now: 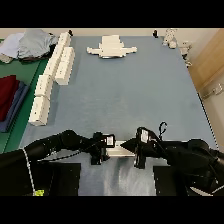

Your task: Fold the box.

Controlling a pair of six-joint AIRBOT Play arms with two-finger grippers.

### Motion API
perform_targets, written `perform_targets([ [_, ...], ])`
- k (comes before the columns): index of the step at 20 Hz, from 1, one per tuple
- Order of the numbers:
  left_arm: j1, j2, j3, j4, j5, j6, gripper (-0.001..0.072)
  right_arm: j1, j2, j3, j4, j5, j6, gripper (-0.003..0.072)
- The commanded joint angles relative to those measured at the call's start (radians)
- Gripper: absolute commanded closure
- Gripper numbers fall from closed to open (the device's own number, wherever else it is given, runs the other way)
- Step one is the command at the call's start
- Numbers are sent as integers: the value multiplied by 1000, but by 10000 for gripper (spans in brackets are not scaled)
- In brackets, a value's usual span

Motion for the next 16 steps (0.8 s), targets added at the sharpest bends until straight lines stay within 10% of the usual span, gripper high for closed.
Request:
perform_targets([
  [1,0,1,0,0,0,0,335,42,9,-83,85,177,283,684],
  [6,0,1,0,0,0,0,335,172,7,-195,78,399,378,684],
  [16,0,1,0,0,0,0,335,195,-100,-235,77,436,410,683],
])
